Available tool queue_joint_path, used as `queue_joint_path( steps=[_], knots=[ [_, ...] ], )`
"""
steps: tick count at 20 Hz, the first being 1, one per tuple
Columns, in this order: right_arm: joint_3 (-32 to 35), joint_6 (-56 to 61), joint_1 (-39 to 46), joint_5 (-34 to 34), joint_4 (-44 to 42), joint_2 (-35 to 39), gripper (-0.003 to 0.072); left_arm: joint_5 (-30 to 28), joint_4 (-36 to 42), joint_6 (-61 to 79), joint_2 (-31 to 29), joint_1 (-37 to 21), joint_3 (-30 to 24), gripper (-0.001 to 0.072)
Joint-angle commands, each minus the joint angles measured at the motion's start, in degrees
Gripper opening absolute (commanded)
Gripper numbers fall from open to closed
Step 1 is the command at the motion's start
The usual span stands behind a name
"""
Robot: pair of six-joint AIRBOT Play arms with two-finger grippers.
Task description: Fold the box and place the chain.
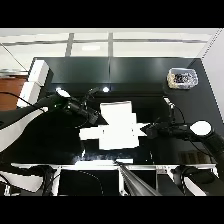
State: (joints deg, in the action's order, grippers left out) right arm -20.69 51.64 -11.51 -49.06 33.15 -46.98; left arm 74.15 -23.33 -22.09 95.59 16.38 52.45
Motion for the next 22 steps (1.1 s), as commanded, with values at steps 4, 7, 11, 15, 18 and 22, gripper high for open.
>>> queue_joint_path(
  steps=[4,7,11,15,18,22],
  knots=[
    [-0.04,0.02,0.04,-0.33,-0.07,0.04,0.0152,0.96,-3.21,-0.63,0.00,0.04,0.17,0.0031],
    [-2.12,0.07,3.63,-6.25,2.38,0.04,0.0704,0.96,-3.23,-0.55,0.00,-0.02,0.28,0.0030],
    [-14.03,-0.33,12.68,-20.65,14.84,0.04,0.0703,0.72,-4.63,3.13,-1.42,0.50,0.31,0.0025],
    [-19.47,-7.61,13.88,-21.88,21.38,0.04,0.0704,-4.31,-3.89,8.72,-9.35,5.57,-1.31,0.0024],
    [-19.15,-13.31,13.88,-19.89,21.53,0.02,0.0704,-14.58,-1.73,22.95,-16.24,10.60,-6.47,0.0027],
    [-18.88,-19.23,13.86,-19.69,21.55,-0.09,0.0704,-18.21,-10.82,24.46,-16.61,13.03,-7.58,0.0026]
  ],
)
